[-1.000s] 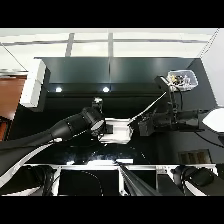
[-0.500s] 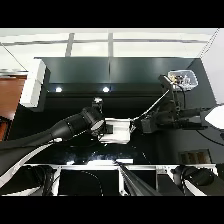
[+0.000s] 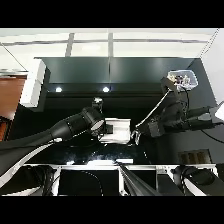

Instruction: Fold the box and place the chain.

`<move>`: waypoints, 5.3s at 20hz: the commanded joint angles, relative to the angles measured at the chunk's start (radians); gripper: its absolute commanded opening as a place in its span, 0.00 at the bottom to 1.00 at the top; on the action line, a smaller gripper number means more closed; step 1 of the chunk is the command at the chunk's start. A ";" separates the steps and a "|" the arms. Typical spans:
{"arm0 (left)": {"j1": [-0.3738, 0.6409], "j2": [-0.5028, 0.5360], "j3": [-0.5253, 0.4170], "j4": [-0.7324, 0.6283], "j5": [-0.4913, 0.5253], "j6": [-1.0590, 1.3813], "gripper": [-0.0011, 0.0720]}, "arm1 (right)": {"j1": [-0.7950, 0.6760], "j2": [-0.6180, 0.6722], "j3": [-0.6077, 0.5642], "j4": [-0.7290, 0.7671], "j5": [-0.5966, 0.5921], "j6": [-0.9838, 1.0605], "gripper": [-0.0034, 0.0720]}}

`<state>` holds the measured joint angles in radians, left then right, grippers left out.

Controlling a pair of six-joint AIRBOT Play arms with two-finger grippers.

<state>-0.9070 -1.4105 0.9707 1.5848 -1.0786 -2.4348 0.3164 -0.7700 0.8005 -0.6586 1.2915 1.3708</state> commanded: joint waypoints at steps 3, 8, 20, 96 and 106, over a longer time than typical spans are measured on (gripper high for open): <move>0.001 0.000 0.000 0.000 0.000 0.000 0.05 | 0.025 -0.001 0.001 0.150 -0.118 -0.021 0.06; 0.001 0.000 0.000 0.000 0.000 0.000 0.05 | 0.103 -0.036 -0.003 0.137 -0.267 -0.021 0.06; 0.001 0.000 0.000 0.000 0.000 0.000 0.05 | 0.166 -0.130 -0.011 -0.208 -0.231 0.129 0.06; 0.001 0.000 0.000 0.000 0.000 0.000 0.05 | 0.277 0.083 -0.109 -0.164 -0.461 0.293 0.06; 0.001 0.000 0.000 0.000 0.000 0.000 0.05 | 0.381 -0.098 -0.112 -0.163 -0.592 0.293 0.06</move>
<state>-0.9070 -1.4105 0.9707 1.5852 -1.0790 -2.4344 0.6880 -0.8459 0.6910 -0.8162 0.7216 1.6650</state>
